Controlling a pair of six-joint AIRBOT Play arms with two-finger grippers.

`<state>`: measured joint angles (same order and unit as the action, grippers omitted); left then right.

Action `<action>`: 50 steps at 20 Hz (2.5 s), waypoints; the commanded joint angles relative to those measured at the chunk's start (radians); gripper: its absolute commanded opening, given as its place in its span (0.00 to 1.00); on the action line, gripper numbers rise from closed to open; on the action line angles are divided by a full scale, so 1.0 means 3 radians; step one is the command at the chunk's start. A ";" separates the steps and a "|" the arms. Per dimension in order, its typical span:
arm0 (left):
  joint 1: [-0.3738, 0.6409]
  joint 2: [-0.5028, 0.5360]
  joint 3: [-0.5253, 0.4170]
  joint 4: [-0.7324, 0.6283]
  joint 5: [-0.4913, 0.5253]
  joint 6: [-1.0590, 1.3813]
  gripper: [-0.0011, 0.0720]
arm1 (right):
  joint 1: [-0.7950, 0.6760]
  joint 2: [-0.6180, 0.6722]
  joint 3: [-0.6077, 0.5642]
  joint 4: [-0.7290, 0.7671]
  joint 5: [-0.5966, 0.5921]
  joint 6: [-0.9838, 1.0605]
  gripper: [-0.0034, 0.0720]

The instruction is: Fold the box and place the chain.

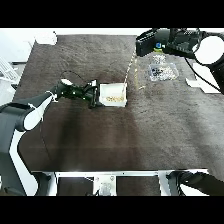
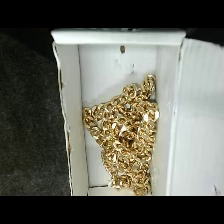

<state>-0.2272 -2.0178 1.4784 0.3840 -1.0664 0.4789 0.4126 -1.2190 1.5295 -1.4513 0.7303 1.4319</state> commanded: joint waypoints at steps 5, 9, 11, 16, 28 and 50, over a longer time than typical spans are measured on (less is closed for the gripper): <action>0.0003 0.0003 0.0000 0.0001 0.0000 0.0000 0.51 | 0.0145 0.0010 -0.0336 0.0009 -0.0031 0.0098 0.05; 0.0003 0.0003 0.0000 0.0001 0.0001 0.0000 0.51 | 0.0189 0.0010 -0.0806 0.0175 -0.0341 0.0202 0.05; 0.0003 0.0003 0.0000 0.0001 0.0000 0.0000 0.51 | 0.0251 0.0001 -0.1057 0.0357 -0.0608 0.0201 0.05; 0.0003 0.0003 0.0000 0.0001 0.0000 0.0000 0.51 | 0.0312 -0.0229 -0.1514 0.0565 -0.0989 0.0201 0.05; 0.0003 0.0003 0.0000 0.0001 0.0000 0.0000 0.51 | 0.0226 -0.0703 -0.1703 0.0383 -0.1211 0.0161 0.46; 0.0003 0.0003 0.0000 0.0001 0.0004 0.0000 0.51 | -0.1219 -0.1559 -0.1099 0.2625 0.0627 -0.5688 0.81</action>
<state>-0.2276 -2.0178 1.4784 0.3840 -1.0660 0.4789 0.0605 -1.6188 1.1347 -0.7536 0.7746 -0.1295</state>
